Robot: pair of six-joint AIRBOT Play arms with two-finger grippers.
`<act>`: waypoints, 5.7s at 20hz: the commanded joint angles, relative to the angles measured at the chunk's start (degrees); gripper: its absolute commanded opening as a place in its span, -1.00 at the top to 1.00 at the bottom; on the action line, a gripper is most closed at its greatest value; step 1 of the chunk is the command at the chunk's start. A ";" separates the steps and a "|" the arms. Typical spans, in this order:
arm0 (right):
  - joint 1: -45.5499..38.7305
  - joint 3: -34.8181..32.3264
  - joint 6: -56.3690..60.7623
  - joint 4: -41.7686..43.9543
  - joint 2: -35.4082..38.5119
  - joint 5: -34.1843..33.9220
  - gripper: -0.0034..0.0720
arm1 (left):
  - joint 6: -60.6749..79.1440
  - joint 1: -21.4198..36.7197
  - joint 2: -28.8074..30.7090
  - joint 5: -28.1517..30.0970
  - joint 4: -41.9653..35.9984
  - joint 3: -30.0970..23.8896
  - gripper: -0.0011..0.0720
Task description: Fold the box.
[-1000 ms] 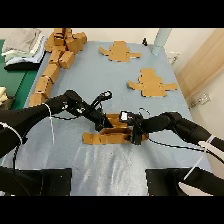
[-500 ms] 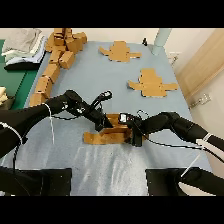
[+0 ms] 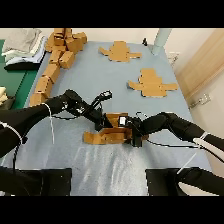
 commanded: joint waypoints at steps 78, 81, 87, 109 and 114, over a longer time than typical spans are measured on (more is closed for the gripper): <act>-2.21 -0.61 -7.08 3.93 -1.84 -1.62 -0.43 | 0.07 -0.02 -0.02 1.60 -3.06 0.04 0.94; -2.21 -0.61 -7.08 3.93 -1.84 -1.64 -0.43 | -0.02 -0.04 -0.04 0.85 -3.02 0.04 0.94; -2.21 -0.61 -7.08 3.93 -1.86 -1.66 -0.43 | -4.68 0.11 0.00 2.05 -2.89 0.04 -0.93; -2.25 -0.61 -7.08 3.91 -1.86 -1.66 -0.43 | -49.92 -0.04 8.52 4.68 -9.01 -0.96 0.94; -2.25 -0.61 -7.08 3.91 -1.86 -1.66 -0.43 | -54.55 -0.46 2.10 7.76 -2.25 -0.66 0.94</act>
